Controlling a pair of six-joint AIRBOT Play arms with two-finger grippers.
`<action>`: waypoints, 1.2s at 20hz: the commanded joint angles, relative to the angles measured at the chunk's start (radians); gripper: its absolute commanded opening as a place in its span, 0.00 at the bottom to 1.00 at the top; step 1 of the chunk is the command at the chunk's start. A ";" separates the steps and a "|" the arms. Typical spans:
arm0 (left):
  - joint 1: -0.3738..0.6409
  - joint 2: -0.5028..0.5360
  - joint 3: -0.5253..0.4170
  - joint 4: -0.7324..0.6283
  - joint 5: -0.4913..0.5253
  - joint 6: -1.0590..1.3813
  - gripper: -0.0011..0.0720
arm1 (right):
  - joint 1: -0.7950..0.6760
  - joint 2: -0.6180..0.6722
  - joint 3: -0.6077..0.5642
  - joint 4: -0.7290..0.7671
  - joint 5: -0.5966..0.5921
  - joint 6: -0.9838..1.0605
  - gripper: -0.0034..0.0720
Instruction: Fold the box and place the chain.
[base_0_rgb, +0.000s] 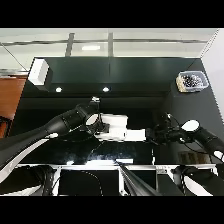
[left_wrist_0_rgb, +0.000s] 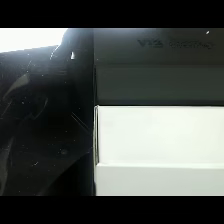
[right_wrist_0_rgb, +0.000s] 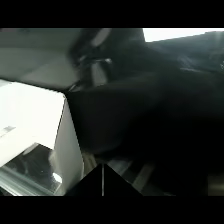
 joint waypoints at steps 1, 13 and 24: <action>0.001 0.000 0.000 0.000 0.000 0.000 0.05 | 0.058 -0.024 -0.003 0.126 -0.050 -0.113 0.06; 0.001 0.000 0.000 0.000 0.000 0.000 0.05 | 0.142 -0.023 0.171 0.158 0.010 -0.179 0.75; 0.001 0.000 0.000 0.000 -0.001 0.000 0.05 | 0.377 -0.027 0.264 -0.004 -0.245 0.152 0.75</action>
